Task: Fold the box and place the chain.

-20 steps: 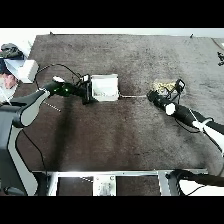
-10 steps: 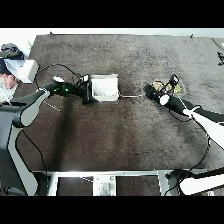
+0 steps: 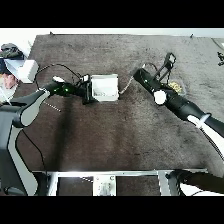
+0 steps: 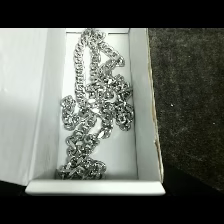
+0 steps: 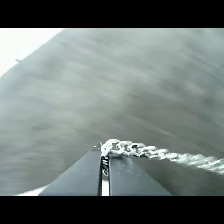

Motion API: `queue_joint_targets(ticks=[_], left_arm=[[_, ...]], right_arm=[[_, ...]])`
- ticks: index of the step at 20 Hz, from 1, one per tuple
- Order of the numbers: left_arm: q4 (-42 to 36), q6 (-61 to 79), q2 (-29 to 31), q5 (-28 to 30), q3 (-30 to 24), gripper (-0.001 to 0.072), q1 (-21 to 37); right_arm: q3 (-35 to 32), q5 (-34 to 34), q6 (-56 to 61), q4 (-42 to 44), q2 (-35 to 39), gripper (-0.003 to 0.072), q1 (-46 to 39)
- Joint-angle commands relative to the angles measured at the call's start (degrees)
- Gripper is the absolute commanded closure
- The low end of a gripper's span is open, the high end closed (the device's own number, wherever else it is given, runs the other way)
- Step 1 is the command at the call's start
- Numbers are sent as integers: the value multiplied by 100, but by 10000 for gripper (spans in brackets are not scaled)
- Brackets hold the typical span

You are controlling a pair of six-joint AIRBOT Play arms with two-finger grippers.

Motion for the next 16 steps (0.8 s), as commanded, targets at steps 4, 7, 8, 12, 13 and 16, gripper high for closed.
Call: queue_joint_targets(ticks=[4,7,8,12,13,16], left_arm=[[2,0,4,4,4,243,2],[0,0,4,0,4,244,0],[0,0,4,0,4,244,0],[0,0,4,2,4,244,0],[0,0,4,2,4,243,0],[0,0,4,2,4,243,0]], right_arm=[[802,-396,2,-811,433,703,990],[890,-348,4,-828,348,703,1130],[890,-254,9,-824,286,703,1152],[890,55,11,-822,-105,703,1344],[890,229,22,-807,-221,703,1344],[890,660,22,-807,-544,702,1342]])
